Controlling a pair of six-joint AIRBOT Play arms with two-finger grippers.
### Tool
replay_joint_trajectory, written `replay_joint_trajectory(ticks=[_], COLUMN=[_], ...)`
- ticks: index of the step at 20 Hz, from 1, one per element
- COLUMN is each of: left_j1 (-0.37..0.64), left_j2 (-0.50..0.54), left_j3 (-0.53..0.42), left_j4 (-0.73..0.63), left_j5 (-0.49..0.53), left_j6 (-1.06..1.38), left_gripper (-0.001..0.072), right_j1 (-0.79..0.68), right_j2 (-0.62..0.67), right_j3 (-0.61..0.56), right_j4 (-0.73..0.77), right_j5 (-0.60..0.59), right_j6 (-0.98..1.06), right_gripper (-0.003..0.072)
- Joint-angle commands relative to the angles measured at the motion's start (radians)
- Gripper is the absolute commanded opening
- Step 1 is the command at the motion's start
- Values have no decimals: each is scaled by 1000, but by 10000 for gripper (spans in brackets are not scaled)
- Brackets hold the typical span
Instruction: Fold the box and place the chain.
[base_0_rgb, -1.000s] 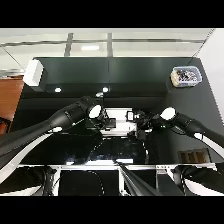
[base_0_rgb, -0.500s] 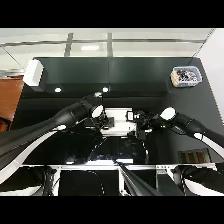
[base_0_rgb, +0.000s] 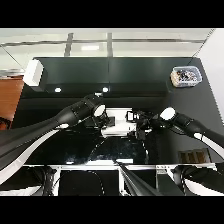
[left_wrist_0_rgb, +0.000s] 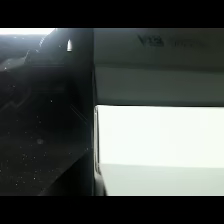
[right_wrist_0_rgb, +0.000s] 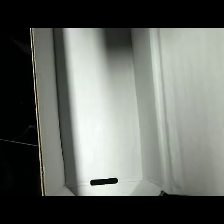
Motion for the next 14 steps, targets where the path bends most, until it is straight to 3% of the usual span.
replay_joint_trajectory(ticks=[1,3,4,6,7,14], left_j1=[-2,-2,-2,-1,-1,-2], left_j2=[-1,-1,-1,-1,-1,-1], left_j3=[1,1,1,1,1,1], left_j4=[-3,-8,-21,-24,-19,-14], left_j5=[7,6,7,6,3,4], left_j6=[-7,-7,-7,-7,-7,-6], left_gripper=[24,27,80,398,445,442], right_j1=[1,1,1,1,1,1], right_j2=[0,0,0,0,0,0], right_j3=[0,0,0,0,0,0], right_j4=[1,1,1,1,1,1], right_j5=[0,0,0,0,0,0], right_j6=[1,1,1,1,1,1], right_gripper=[420,420,420,420,420,420])
